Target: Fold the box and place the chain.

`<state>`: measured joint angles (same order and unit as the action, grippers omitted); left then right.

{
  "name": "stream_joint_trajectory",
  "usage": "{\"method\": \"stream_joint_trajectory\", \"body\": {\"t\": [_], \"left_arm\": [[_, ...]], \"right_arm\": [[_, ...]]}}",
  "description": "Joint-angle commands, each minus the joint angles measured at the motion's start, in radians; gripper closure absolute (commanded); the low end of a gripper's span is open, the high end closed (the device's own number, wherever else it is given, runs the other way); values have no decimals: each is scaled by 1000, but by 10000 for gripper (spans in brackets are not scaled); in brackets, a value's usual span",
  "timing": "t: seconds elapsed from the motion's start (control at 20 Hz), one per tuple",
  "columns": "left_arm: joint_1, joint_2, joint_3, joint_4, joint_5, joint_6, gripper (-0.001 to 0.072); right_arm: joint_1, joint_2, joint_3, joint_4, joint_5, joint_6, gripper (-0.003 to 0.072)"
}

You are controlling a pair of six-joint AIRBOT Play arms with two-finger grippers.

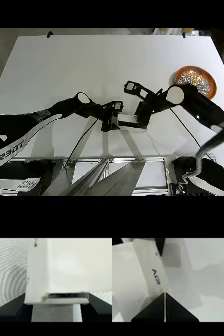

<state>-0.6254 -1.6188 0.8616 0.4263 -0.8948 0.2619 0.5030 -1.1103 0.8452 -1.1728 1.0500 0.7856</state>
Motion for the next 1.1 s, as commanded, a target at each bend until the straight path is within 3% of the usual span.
{"method": "stream_joint_trajectory", "body": {"t": [0.0, 0.15, 0.25, 0.45, 0.7, 1.0, 1.05], "left_arm": [[0, 1, 1, 0, 0, 0, 436], [0, 1, 1, 0, 0, 0, 436], [0, 1, 1, 0, 0, 0, 436], [0, 1, 1, 0, 0, 0, 436], [0, 1, 1, 0, 0, 0, 436], [0, 1, 1, 0, 0, 0, 436], [0, 1, 1, 0, 0, 0, 436]], "right_arm": [[55, 79, -29, 0, -19, -56, 574], [90, 128, -83, -2, -72, -116, 438], [92, 128, -105, -5, -85, -114, 386], [97, 127, -109, -8, -60, -113, 382], [113, 127, -110, -24, -52, -114, 276], [113, 118, -136, -84, -101, -102, 283], [113, 118, -136, -84, -103, -102, 314]]}}
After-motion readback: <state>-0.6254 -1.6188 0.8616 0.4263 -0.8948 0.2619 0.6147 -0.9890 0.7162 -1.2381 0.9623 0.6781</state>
